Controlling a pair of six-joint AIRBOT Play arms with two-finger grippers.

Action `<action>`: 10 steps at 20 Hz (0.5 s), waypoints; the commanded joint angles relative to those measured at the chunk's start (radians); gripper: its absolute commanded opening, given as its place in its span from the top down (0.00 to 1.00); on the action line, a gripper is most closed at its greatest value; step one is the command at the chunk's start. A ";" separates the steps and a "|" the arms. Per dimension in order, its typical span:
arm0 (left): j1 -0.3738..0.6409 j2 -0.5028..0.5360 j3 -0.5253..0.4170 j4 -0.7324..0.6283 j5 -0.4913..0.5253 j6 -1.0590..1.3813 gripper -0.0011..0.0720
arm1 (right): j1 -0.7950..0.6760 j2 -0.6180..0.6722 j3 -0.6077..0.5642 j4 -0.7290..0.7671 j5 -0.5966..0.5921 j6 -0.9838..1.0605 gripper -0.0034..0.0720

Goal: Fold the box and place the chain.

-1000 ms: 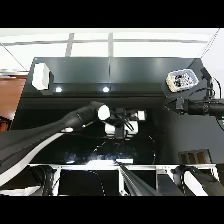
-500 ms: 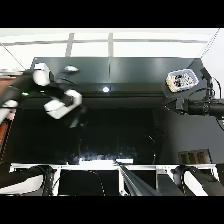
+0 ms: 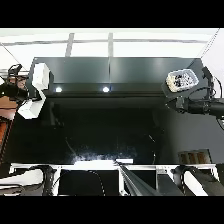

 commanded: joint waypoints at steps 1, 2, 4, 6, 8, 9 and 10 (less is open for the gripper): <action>0.024 -0.079 0.054 -0.006 0.075 0.008 0.66 | -0.001 0.001 0.001 0.006 -0.027 0.001 0.94; 0.024 -0.102 0.081 -0.006 0.089 0.008 0.66 | -0.001 0.001 0.001 0.006 -0.027 0.005 0.94; 0.023 -0.154 0.148 -0.026 0.092 0.015 0.66 | -0.001 0.001 0.001 0.006 -0.028 0.013 0.94; 0.020 -0.196 0.202 -0.076 0.088 0.074 0.66 | -0.001 0.001 0.001 0.006 -0.040 0.030 0.94; 0.009 -0.226 0.253 -0.079 0.097 0.095 0.51 | -0.001 0.001 0.001 0.006 -0.042 0.038 0.94; 0.004 -0.233 0.273 -0.076 0.108 0.094 0.29 | -0.001 0.001 0.001 0.006 -0.042 0.038 0.94; 0.001 -0.233 0.287 -0.069 0.123 0.094 0.02 | -0.001 0.001 0.001 0.006 -0.042 0.039 0.94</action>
